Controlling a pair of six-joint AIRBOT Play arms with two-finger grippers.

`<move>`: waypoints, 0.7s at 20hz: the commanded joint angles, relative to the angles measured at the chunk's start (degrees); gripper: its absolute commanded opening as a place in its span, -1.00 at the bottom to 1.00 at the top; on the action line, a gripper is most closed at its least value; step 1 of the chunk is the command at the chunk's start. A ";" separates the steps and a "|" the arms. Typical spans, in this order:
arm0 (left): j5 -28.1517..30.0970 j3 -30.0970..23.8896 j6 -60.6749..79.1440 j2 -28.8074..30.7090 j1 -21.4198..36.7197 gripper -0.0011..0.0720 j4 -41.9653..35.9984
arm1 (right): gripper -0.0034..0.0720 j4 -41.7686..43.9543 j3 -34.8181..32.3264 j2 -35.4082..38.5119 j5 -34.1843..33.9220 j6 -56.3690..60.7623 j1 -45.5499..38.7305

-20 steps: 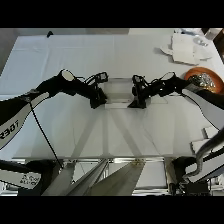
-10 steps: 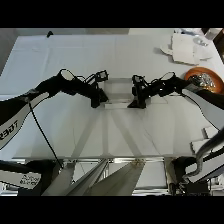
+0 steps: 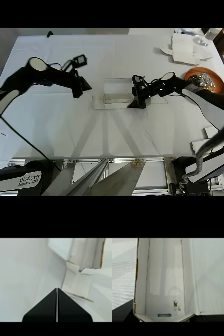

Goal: Fold the box and place the chain.

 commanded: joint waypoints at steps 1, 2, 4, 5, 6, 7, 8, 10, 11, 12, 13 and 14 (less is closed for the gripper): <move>0.79 -1.40 -19.30 4.57 4.81 -0.94 0.66 | 0.51 -0.02 0.07 0.00 0.00 0.02 0.00; 1.90 -2.71 -25.07 4.42 4.83 -0.94 0.79 | 0.51 -0.02 0.07 0.00 0.00 0.02 0.00; 2.69 -5.99 -30.12 3.93 3.82 -0.94 1.07 | 0.51 -0.02 0.07 0.00 0.00 0.02 0.00; 3.96 -7.69 -31.26 3.78 2.97 -0.94 1.11 | 0.51 -0.02 0.07 0.00 0.02 0.02 0.00; 6.08 -9.53 -33.38 3.63 1.95 -0.94 1.14 | 0.51 -0.02 0.07 0.00 0.00 0.02 0.00; 8.11 -10.91 -35.87 3.32 0.94 -0.94 1.11 | 0.51 -0.02 0.07 0.00 0.00 0.02 0.00; 9.62 -11.89 -38.16 2.71 -0.07 -0.94 1.11 | 0.51 -0.02 0.07 0.00 0.00 0.02 0.00; 10.34 -12.28 -40.72 1.25 -1.88 -0.94 1.25 | 0.51 -0.02 0.07 0.00 0.02 0.02 0.00; 10.67 -12.28 -42.42 0.61 -2.91 -0.94 1.88 | 0.51 0.00 0.07 0.00 0.00 0.02 0.00; 11.32 -12.28 -44.15 0.26 -4.00 -0.95 3.28 | 0.51 -0.02 0.07 0.00 0.00 0.02 0.00; 12.24 -12.28 -46.18 0.11 -5.18 -0.95 5.51 | 0.51 -0.02 0.07 0.00 0.00 0.02 0.00; 13.44 -12.28 -48.81 0.11 -6.43 -0.95 8.24 | 0.51 -0.02 0.07 0.00 0.00 0.02 0.00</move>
